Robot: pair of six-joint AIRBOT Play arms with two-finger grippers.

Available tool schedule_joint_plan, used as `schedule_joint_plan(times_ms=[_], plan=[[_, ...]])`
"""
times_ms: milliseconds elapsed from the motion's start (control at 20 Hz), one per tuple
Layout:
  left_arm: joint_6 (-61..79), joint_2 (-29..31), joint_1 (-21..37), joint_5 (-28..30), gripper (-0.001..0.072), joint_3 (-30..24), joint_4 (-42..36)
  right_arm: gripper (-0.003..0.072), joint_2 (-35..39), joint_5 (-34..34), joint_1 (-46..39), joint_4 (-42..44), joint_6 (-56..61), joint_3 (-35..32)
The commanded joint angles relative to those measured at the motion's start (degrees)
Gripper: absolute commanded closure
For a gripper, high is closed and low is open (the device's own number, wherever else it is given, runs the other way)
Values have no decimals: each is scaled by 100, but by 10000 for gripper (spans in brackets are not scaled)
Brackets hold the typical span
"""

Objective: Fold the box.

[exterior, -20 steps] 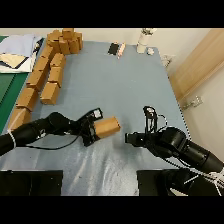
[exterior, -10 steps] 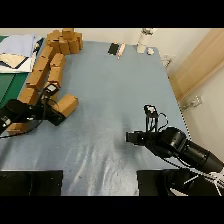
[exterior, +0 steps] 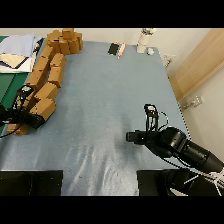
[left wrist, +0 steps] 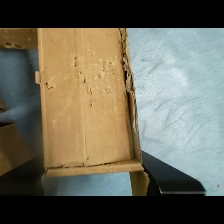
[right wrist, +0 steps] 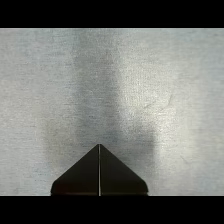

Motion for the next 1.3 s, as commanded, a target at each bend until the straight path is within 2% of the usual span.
schedule_joint_plan(times_ms=[0, 100, 200, 400, 550, 750, 800, 850, 900, 1100, 1250], plan=[[-79, 4, 111, -149, 300, 2, 236, 683, 0, 22, 0, -11, 2, 4], [-225, 0, 111, -245, 300, 0, 485, 683, 2, 28, 0, -11, 4, 7], [-516, -52, 114, -90, 300, -4, 726, 683, 2, 98, 0, -11, 4, 7], [-1119, -350, 109, 323, 300, -4, 715, 683, 2, 170, 0, -7, 4, 7], [-1394, -603, 109, 315, 300, -4, 717, 683, 2, 170, 0, -9, 4, 7], [-1414, -614, 109, 310, 298, -2, 719, 683, 2, 170, 0, -9, 4, 7], [-1419, -614, 109, 295, 274, -2, 717, 683, 2, 170, 0, -7, 4, 7], [-1416, -614, 109, 291, 86, -2, 717, 683, 2, 170, 0, 11, 2, 7], [-1423, -612, 109, 275, 15, 0, 717, 683, 2, 170, 0, 20, 4, 7], [-1416, -463, 111, 20, 14, 98, 743, 683, 2, 168, 0, 46, 2, 7], [-1421, -297, 111, -549, 15, 415, 778, 683, 2, 164, 0, 214, 2, 7]])
